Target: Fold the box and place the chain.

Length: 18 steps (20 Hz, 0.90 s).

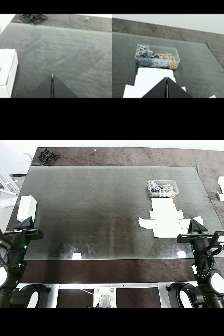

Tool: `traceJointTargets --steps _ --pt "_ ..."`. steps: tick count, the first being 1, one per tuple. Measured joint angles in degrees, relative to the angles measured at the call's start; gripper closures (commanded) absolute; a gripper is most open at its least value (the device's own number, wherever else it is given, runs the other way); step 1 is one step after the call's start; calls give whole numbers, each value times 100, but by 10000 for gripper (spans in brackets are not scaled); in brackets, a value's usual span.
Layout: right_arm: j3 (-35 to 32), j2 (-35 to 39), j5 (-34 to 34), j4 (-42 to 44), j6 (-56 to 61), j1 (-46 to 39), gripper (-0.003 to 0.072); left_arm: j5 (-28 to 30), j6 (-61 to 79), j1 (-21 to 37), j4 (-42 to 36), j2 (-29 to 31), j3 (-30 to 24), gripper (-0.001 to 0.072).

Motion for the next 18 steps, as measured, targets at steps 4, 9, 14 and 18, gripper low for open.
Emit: traceJointTargets --steps 4,9,14,18 --pt "0 0 0 2 0 0 684 0 0 0 0 0 0 687" --pt "197 -15 162 17 136 0 582 0 0 0 0 0 0 687" --pt "844 -588 -136 20 7 -151 496 0 0 -2 0 0 0 687" --pt "1670 -1956 -166 -46 -138 -763 491 0 0 0 0 0 0 687"
